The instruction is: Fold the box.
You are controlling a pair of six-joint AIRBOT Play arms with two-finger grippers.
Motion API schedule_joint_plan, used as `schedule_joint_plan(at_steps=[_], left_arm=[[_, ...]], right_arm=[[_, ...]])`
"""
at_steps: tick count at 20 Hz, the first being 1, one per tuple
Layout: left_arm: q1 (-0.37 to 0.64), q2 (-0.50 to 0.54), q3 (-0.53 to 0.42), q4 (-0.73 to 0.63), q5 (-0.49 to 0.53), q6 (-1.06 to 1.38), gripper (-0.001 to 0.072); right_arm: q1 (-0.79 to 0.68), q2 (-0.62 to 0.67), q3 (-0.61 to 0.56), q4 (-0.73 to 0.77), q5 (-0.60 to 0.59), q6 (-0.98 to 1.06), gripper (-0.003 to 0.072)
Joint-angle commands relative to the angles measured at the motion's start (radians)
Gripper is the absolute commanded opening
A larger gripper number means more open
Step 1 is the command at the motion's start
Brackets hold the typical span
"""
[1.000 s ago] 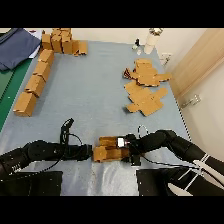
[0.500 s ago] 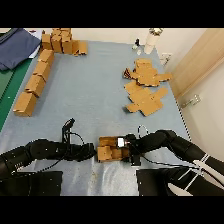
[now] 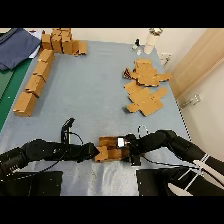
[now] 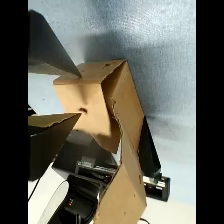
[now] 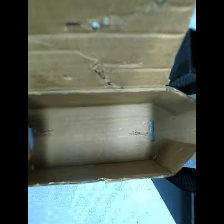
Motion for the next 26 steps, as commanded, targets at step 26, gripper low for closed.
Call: schedule_joint_plan(at_steps=[26], left_arm=[[-0.102, -0.117, 0.002, -0.180, 0.211, 0.016, 0.0583]], right_arm=[[0.000, 0.000, 0.000, 0.000, 0.000, 0.000, 0.0508]])
